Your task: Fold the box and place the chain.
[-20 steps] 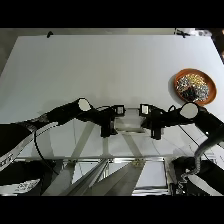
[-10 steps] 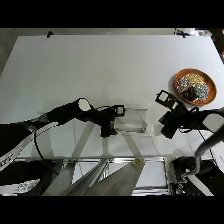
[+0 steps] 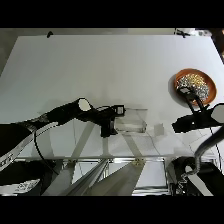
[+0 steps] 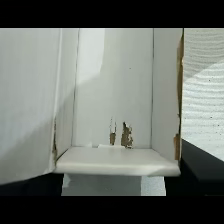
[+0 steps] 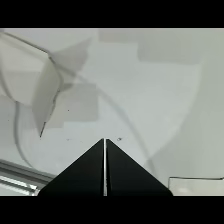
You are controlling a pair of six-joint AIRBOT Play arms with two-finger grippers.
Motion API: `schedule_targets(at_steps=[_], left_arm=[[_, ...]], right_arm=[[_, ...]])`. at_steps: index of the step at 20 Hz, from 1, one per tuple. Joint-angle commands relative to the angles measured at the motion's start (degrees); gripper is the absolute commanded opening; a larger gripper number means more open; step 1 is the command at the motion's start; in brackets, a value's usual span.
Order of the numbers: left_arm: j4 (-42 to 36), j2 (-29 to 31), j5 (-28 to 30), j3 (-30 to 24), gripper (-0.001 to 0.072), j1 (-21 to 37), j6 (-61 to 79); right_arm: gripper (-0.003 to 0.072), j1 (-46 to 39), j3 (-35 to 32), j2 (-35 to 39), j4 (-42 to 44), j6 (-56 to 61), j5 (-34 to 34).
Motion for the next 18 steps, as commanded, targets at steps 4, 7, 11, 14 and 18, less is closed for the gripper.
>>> schedule_targets(at_steps=[4,7,11,14,18], left_arm=[[0.0,0.0,0.0,0.0,0.0211,0.0,0.0],[0.0,0.0,0.0,0.0,0.0211,0.0,0.0],[0.0,0.0,0.0,0.0,0.0211,0.0,0.0],[0.0,0.0,0.0,0.0,0.0211,0.0,0.0],[0.0,0.0,0.0,0.0,0.0211,0.0,0.0]], right_arm=[[0.001,-5.9,-2.8,-12.6,14.6,-5.2,-3.3],[0.001,-5.9,-3.0,-18.4,17.6,-6.3,-4.2],[0.0009,-5.9,-6.2,-20.4,19.6,-7.7,-7.9],[0.0009,-5.9,-6.9,-20.4,23.0,-10.6,-8.4],[0.001,-5.9,-9.1,-20.4,30.2,-13.6,-11.1]])
